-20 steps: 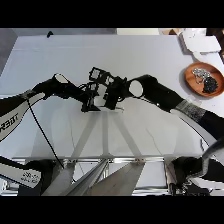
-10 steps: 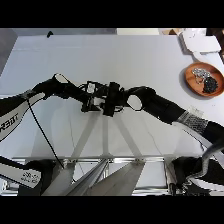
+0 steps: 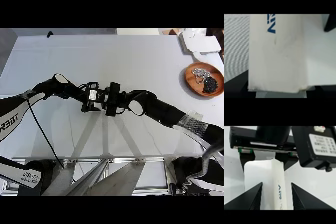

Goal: Fold the box and place the chain.

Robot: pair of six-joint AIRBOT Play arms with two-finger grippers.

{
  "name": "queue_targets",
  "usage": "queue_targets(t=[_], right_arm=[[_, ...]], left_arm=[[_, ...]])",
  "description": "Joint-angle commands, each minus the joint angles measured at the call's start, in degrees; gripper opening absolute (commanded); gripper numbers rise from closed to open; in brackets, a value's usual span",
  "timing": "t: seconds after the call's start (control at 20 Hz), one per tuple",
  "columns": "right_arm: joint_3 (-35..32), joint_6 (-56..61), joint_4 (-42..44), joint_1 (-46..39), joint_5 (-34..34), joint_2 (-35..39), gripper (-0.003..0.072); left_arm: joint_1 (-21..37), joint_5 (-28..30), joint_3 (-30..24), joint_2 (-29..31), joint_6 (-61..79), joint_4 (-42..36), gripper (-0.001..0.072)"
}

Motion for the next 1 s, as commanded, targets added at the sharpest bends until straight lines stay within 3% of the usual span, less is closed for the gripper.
queue_targets(t=[0.0, 0.8, 0.85, 0.95], right_arm=[[-0.33, -0.31, -0.22, 0.07, -0.5, 0.04, 0.0417], [-1.51, 3.82, 0.26, -1.46, -0.39, -1.53, 0.0413], [-1.51, 3.82, 0.28, -1.44, -0.33, -1.42, 0.0398], [-1.51, 3.82, 0.28, -1.36, -0.2, -1.18, 0.023]], left_arm=[[-0.02, 0.0, 0.0, -0.02, 0.02, 0.02, 0.0333], [-0.02, 0.0, 0.0, -0.02, 0.02, 0.02, 0.0333], [-0.02, 0.0, 0.0, -0.02, 0.02, 0.02, 0.0333], [-0.02, 0.0, 0.0, -0.02, 0.02, 0.02, 0.0333]])
